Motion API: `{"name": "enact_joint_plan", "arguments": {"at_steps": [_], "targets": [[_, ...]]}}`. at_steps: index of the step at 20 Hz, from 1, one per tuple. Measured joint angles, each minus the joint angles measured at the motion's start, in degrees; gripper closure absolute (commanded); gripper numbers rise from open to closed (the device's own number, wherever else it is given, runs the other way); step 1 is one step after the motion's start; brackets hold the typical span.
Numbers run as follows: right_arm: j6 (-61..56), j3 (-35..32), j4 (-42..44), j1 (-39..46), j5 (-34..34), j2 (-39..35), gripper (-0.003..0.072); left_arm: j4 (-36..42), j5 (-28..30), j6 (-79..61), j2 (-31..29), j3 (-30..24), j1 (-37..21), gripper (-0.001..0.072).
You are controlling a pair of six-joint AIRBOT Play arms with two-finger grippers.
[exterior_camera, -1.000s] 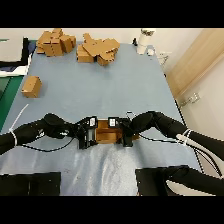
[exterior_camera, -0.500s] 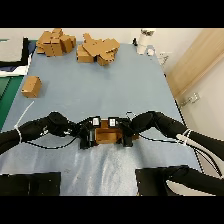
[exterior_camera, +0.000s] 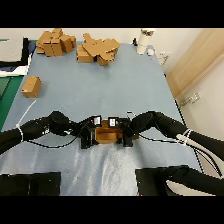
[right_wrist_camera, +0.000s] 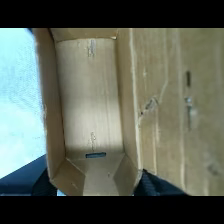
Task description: Fold the box.
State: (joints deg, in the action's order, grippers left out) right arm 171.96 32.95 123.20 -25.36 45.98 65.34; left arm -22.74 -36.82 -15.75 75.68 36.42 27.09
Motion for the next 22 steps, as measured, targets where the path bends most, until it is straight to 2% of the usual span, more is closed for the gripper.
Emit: {"name": "enact_joint_plan", "arguments": {"at_steps": [22], "targets": [[0.0,0.0,0.0,0.0,0.0,0.0,0.0087,-1.0,0.2,1.9,0.4,0.5,0.1,0.0112]]}}
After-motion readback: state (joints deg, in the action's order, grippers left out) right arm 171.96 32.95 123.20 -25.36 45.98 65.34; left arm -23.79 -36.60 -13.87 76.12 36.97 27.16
